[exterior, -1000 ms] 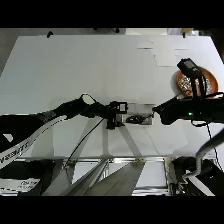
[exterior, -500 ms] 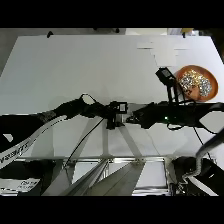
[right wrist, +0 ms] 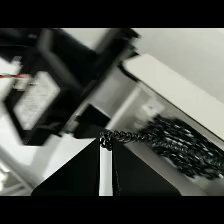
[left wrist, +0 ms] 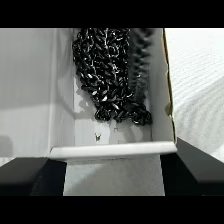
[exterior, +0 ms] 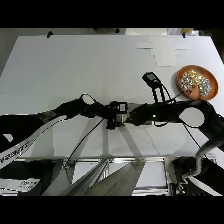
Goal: Fold the box and place the chain.
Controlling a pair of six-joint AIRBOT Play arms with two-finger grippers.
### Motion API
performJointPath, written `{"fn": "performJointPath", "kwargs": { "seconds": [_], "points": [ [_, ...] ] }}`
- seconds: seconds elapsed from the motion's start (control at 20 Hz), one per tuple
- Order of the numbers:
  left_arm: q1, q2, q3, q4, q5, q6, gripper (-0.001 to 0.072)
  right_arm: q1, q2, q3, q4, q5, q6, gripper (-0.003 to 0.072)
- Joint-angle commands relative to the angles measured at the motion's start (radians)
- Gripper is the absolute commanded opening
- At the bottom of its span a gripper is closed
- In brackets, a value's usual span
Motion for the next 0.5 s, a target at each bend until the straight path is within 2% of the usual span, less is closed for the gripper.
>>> {"fn": "performJointPath", "kwargs": {
  "seconds": [0.0,0.05,0.25,0.35,0.45],
  "points": [
    [0.000,0.000,0.000,0.000,0.000,0.000,0.0207,0.002,-0.008,0.000,-0.065,0.030,0.041,0.0265],
    [0.000,0.000,0.000,0.000,0.000,0.000,0.0207,0.002,-0.006,0.001,-0.065,0.029,0.039,0.0362],
    [0.000,0.000,0.000,0.000,0.000,0.000,0.0207,-0.050,-0.004,0.105,-0.097,0.135,0.023,0.0355],
    [0.000,0.000,0.000,0.000,0.000,0.000,0.0207,-0.141,-0.004,0.191,-0.131,0.184,-0.019,0.0273],
    [0.000,0.000,0.000,0.000,0.000,0.000,0.0207,-0.256,-0.006,0.238,-0.185,0.159,-0.022,0.0269]
  ]
}}
